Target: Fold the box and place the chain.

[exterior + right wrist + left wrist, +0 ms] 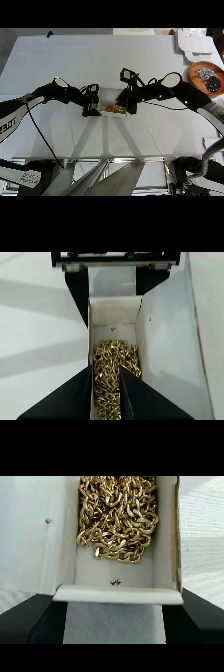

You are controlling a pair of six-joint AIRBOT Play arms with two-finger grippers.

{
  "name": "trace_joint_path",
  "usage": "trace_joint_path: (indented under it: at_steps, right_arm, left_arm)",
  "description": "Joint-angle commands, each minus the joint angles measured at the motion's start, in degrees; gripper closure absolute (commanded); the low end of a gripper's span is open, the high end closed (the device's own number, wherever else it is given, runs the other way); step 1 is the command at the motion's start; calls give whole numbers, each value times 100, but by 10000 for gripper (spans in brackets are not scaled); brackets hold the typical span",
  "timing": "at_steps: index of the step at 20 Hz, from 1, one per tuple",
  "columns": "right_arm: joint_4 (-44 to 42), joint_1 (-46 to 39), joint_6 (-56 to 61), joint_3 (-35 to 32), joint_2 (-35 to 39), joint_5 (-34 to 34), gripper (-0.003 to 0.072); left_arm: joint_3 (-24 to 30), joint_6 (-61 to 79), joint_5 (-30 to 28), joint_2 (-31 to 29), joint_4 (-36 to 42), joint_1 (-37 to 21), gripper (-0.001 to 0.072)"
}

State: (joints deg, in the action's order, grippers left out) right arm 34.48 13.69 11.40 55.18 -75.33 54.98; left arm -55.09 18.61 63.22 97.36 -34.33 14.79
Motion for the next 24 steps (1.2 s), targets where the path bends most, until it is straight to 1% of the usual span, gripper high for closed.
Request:
trace_joint_path:
  at_steps: [1,2,4,7,8,9,11,13,18,19,24]
  right_arm:
    - [723,57,1829,743,26,70,543]
    - [1010,57,2096,1027,26,63,658]
    - [1233,57,2426,1410,26,-256,670]
    - [1233,7,3346,1628,-85,-1307,670]
    - [1233,-55,3777,1698,-227,-1456,670]
    - [1233,-136,4177,1799,-444,-1445,670]
    - [1231,-219,4454,1851,-831,-1375,671]
    - [1226,-221,4577,1851,-1117,-1067,675]
    - [1051,-221,4577,1849,-1786,778,676]
    - [964,-199,4553,1849,-1875,1032,676]
    - [946,72,4057,1849,-1775,1200,676]
  left_arm:
    - [-4,0,0,-4,-2,-4,448]
    - [-4,0,0,-4,-2,-4,448]
    - [-4,0,0,-4,0,-7,448]
    - [-4,0,0,-4,-2,-7,448]
    - [-4,0,-2,-4,-2,-7,448]
    - [-4,0,0,-4,-2,-7,448]
    - [-4,0,0,-4,0,-7,448]
    - [-4,0,-2,-4,0,-4,448]
    - [-4,0,0,-4,0,-4,448]
    - [-4,0,0,-4,0,-7,448]
    - [-4,0,0,-4,0,-7,448]
